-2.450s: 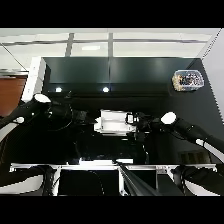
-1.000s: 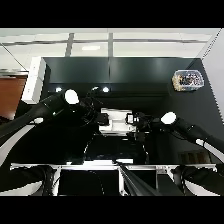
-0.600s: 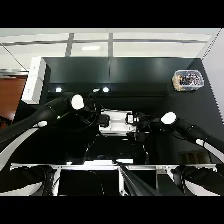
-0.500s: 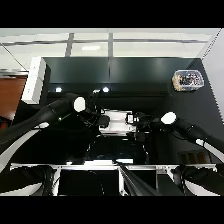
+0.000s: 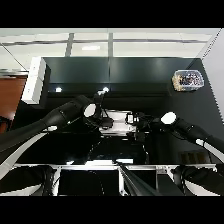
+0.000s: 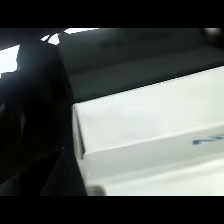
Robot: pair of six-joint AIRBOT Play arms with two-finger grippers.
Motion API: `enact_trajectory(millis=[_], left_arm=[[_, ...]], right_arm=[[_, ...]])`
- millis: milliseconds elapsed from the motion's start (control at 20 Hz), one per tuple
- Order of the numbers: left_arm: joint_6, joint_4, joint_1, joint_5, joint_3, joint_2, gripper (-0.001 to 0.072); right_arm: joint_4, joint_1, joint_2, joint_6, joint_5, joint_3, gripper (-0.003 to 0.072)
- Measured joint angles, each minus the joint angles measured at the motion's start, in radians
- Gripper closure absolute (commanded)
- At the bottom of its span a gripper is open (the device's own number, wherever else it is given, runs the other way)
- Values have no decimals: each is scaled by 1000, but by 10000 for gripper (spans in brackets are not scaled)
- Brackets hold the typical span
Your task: Fold the box and place the chain.
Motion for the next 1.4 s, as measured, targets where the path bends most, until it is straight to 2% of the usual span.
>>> enact_trajectory(millis=[550, 600, 650, 750, 800, 1000, 1050, 1100, 1200, 1250, 1350, 1400], left_arm=[[-224, 90, -35, -66, 35, -35, 231], [-228, 92, -38, -71, 42, -44, 253], [-232, 92, -41, -72, 50, -53, 361], [-239, 93, -44, -87, 60, -67, 517], [-243, 93, -45, -89, 63, -72, 686], [-248, 95, -47, -87, 73, -80, 669], [-247, 96, -47, -84, 75, -81, 531], [-245, 96, -47, -77, 76, -82, 344], [-246, 95, -47, -71, 77, -82, 326], [-246, 95, -47, -76, 77, -82, 379], [-246, 94, -47, -72, 80, -82, 681], [-249, 96, -47, -77, 80, -82, 682]], right_arm=[[0, 0, 0, 0, 0, 0, 292], [0, 0, 0, 0, 0, 0, 292], [0, 0, 0, 0, 0, 0, 292], [0, 0, 0, 0, 0, 0, 292], [0, 0, 0, 0, 0, 0, 292], [1, 0, 0, 1, 0, 0, 292], [1, 0, 0, 1, 0, 0, 292], [0, 0, 0, 0, 0, 0, 292], [0, 0, 0, 0, 0, 0, 292], [0, 0, 0, 0, 0, 0, 292], [0, 0, 0, 0, 0, 0, 292], [1, 0, 0, 2, 0, 0, 292]])
